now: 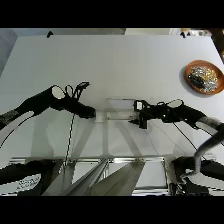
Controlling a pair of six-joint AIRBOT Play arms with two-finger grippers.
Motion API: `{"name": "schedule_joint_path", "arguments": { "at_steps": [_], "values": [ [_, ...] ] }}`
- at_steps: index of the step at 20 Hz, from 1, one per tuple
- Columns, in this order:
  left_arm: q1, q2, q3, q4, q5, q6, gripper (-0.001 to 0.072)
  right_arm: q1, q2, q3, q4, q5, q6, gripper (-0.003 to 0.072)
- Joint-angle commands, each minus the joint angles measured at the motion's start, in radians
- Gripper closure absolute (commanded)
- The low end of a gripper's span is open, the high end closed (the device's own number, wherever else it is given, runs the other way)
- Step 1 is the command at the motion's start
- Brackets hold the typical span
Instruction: Fold the box and place the chain.
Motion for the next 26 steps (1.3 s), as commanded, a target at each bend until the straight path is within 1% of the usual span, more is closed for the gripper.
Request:
{"name": "schedule_joint_path", "arguments": {
  "at_steps": [1, 4, 8, 11, 12, 13, 15, 16, 17, 18, 19, 26],
  "values": [
    [-0.01, 0.0, 0.0, -0.007, 0.006, 0.001, 0.0706, 0.0, 0.001, 0.0, 0.0, 0.0, 0.0, 0.037],
    [-0.016, 0.015, 0.0, -0.008, 0.008, 0.0, 0.0706, 0.0, 0.001, 0.0, 0.0, 0.0, 0.0, 0.037],
    [-0.029, 0.076, 0.0, -0.023, 0.009, 0.0, 0.07, 0.0, 0.001, 0.0, 0.0, 0.0, 0.0, 0.037],
    [-0.057, 0.083, 0.0, -0.053, 0.011, 0.0, 0.0686, 0.0, 0.001, 0.0, 0.0, 0.0, 0.0, 0.037],
    [-0.072, 0.082, 0.0, -0.072, 0.024, 0.0, 0.0637, 0.0, 0.001, 0.0, 0.0, 0.0, 0.0, 0.037],
    [-0.088, 0.082, 0.0, -0.093, 0.042, 0.0, 0.0611, 0.0, 0.001, 0.0, 0.0, 0.0, 0.0, 0.037],
    [-0.111, 0.083, 0.0, -0.122, 0.069, 0.0, 0.061, 0.0, 0.001, 0.0, 0.0, 0.0, 0.0, 0.037],
    [-0.118, 0.083, 0.0, -0.127, 0.075, 0.0, 0.0581, 0.0, 0.001, 0.0, 0.0, 0.0, 0.0, 0.037],
    [-0.122, 0.083, 0.0, -0.128, 0.074, -0.002, 0.0474, 0.0, 0.001, 0.0, 0.0, 0.0, 0.0, 0.037],
    [-0.122, 0.083, 0.0, -0.128, 0.07, -0.005, 0.041, 0.0, 0.001, 0.0, 0.0, 0.0, 0.0, 0.037],
    [-0.121, 0.084, 0.0, -0.128, 0.067, -0.004, 0.042, 0.0, 0.001, 0.0, 0.0, 0.0, 0.0, 0.037],
    [-0.116, 0.087, 0.0, -0.141, 0.067, -0.003, 0.042, 0.0, 0.001, 0.0, 0.0, 0.0, 0.0, 0.037]
  ]
}}
